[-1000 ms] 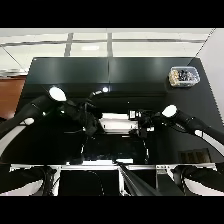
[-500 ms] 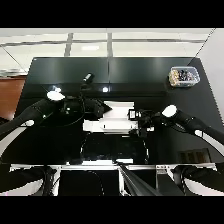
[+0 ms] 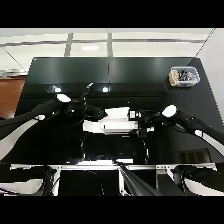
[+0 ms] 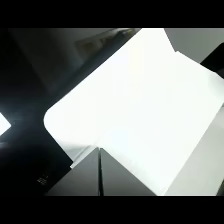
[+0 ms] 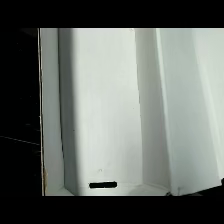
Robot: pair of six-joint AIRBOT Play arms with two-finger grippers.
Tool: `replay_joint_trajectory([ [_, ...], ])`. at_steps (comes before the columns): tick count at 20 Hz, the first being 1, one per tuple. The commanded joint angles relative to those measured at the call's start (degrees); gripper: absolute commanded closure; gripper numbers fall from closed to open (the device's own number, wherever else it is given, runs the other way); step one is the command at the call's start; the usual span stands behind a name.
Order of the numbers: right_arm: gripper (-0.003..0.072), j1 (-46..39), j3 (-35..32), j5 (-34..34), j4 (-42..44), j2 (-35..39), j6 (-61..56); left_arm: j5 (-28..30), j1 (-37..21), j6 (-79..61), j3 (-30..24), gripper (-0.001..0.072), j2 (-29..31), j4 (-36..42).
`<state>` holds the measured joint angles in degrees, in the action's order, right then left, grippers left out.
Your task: Fold the box and place the chain.
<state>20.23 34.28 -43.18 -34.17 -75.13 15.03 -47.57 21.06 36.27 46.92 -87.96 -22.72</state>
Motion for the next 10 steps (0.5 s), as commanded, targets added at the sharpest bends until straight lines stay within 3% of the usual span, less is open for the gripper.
replay_joint_trajectory([
  [1, 0.0551, 0.00, 0.02, 0.09, 0.02, -0.04, -0.02, -2.80, -0.87, -0.07, 2.58, 0.0685, -0.96, -0.87],
  [4, 0.0551, 0.00, 0.02, 0.09, 0.02, -0.04, -0.02, -9.03, -3.74, 0.33, 6.86, 0.0686, 1.29, -4.66],
  [10, 0.0551, 0.00, 0.02, 0.09, 0.02, -0.04, -0.02, -12.07, -12.52, 8.52, 5.49, 0.0686, 17.49, -17.33],
])
